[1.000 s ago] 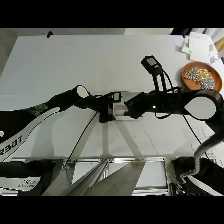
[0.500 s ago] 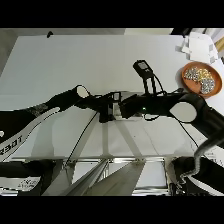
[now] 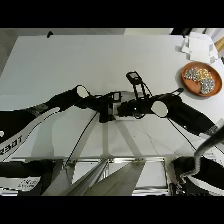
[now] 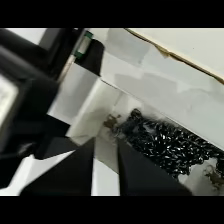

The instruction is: Fold the box and place the chain.

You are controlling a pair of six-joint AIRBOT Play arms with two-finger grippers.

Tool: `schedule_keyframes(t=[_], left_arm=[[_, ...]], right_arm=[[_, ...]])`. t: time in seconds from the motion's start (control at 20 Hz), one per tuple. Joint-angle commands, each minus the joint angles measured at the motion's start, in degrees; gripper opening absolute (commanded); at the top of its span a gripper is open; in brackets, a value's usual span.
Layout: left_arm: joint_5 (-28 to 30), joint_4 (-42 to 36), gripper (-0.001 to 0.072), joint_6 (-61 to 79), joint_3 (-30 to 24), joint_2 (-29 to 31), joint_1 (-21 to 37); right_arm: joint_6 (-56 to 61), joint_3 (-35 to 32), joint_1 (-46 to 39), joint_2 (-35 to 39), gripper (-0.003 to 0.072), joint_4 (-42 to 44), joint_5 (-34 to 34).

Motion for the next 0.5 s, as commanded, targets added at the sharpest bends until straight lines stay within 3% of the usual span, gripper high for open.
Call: schedule_keyframes(t=[0.0,0.3,0.45], left_arm=[[0.0,0.0,0.0017,0.0,0.0,0.0,0.0],[0.0,0.0,0.0017,0.0,0.0,0.0,0.0],[0.0,0.0,0.0017,0.0,0.0,0.0,0.0]], right_arm=[[0.4,0.1,-1.0,-0.5,0.0204,-0.1,0.8],[-4.8,1.5,-14.2,7.6,0.0203,-1.1,14.2],[-4.9,1.5,-22.6,10.9,0.0157,-7.6,19.3]])
